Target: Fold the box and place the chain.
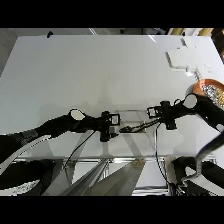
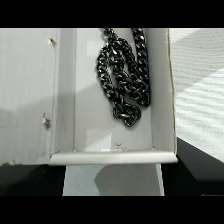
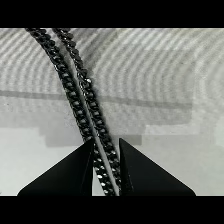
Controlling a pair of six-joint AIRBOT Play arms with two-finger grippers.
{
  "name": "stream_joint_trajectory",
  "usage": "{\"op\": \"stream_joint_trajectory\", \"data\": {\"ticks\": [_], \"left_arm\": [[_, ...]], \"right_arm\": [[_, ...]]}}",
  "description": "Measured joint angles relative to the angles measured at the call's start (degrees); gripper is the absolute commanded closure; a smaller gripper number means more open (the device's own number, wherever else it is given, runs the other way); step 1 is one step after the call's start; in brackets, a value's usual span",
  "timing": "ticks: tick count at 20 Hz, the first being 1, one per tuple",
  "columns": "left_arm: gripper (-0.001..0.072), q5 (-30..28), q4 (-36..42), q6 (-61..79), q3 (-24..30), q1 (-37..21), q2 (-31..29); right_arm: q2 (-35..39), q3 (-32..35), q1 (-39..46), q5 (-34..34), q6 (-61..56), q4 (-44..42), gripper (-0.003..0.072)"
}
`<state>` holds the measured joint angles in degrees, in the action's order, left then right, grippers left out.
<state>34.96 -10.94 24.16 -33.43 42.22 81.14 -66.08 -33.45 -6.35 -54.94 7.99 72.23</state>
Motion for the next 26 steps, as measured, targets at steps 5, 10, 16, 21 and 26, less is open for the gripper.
{"op": "stream_joint_trajectory", "data": {"ticks": [5,10,16,21,26], "left_arm": [[0.0364,0.0,0.0,0.0,0.0,0.0,0.0],[0.0364,0.0,0.0,0.0,0.0,0.0,0.0],[0.0364,0.0,0.0,0.0,0.0,0.0,0.0],[0.0364,0.0,0.0,0.0,0.0,0.0,0.0],[0.0364,0.0,0.0,0.0,0.0,0.0,0.0]], "right_arm": [[-0.3,0.4,0.0,1.6,0.0,0.0,0.0533],[-0.5,0.5,0.0,2.8,0.0,0.0,0.0568],[-1.1,0.5,0.0,2.0,0.0,-0.1,0.0664],[3.7,0.5,0.0,-0.5,0.0,-1.2,0.0664],[13.0,0.6,-0.4,-5.7,-0.3,-12.2,0.0664]]}}
